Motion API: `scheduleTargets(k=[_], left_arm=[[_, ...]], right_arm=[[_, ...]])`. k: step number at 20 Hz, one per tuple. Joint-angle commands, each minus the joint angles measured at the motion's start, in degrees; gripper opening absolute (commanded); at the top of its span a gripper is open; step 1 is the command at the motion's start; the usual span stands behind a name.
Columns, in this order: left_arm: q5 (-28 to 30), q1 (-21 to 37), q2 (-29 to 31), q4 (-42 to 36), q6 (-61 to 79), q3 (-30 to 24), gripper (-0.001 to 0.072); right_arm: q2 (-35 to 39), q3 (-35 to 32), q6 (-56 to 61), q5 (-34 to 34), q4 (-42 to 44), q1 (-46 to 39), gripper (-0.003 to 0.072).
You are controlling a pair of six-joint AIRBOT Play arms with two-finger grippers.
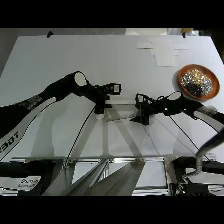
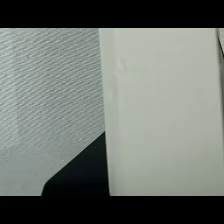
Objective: Fold the box and place the chain.
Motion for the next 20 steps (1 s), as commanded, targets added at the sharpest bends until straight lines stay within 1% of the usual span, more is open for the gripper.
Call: scheduleTargets(k=[1,7,8,9,10,11,13,15,17,20], left_arm=[[-0.2,0.0,0.0,0.0,0.0,0.0,0.0012],[-0.9,0.0,0.0,-0.9,0.0,0.0,0.0013],[-1.0,0.1,0.1,-0.8,0.0,0.0,0.0043],[-1.3,0.2,0.2,-0.7,0.0,0.0,0.0205],[-2.2,0.3,0.5,-0.6,-0.8,0.0,0.0400],[-2.6,0.3,1.2,-0.1,-2.4,0.0,0.0490],[-3.7,0.3,3.3,4.3,-6.9,0.0,0.0572],[-5.7,0.3,6.3,10.8,-12.5,0.0,0.0577],[-7.5,0.3,9.6,15.7,-17.1,0.0,0.0576],[-9.2,0.3,15.2,18.6,-22.4,0.0,0.0571]], right_arm=[[0.0,0.0,0.0,0.0,0.0,0.0,0.0399],[0.0,0.0,0.0,0.0,0.0,0.0,0.0399],[0.0,0.0,0.0,0.0,0.0,0.0,0.0399],[0.0,0.0,0.0,0.0,0.0,0.0,0.0399],[0.0,0.0,0.0,0.0,0.0,0.0,0.0399],[0.0,0.0,0.0,0.0,0.0,0.0,0.0399],[0.0,0.0,0.0,0.0,0.0,0.0,0.0399],[0.0,0.0,0.0,0.0,0.0,0.0,0.0399],[0.0,0.0,0.0,0.0,0.0,0.0,0.0399],[0.0,0.0,0.0,0.0,0.0,0.0,0.0399]])
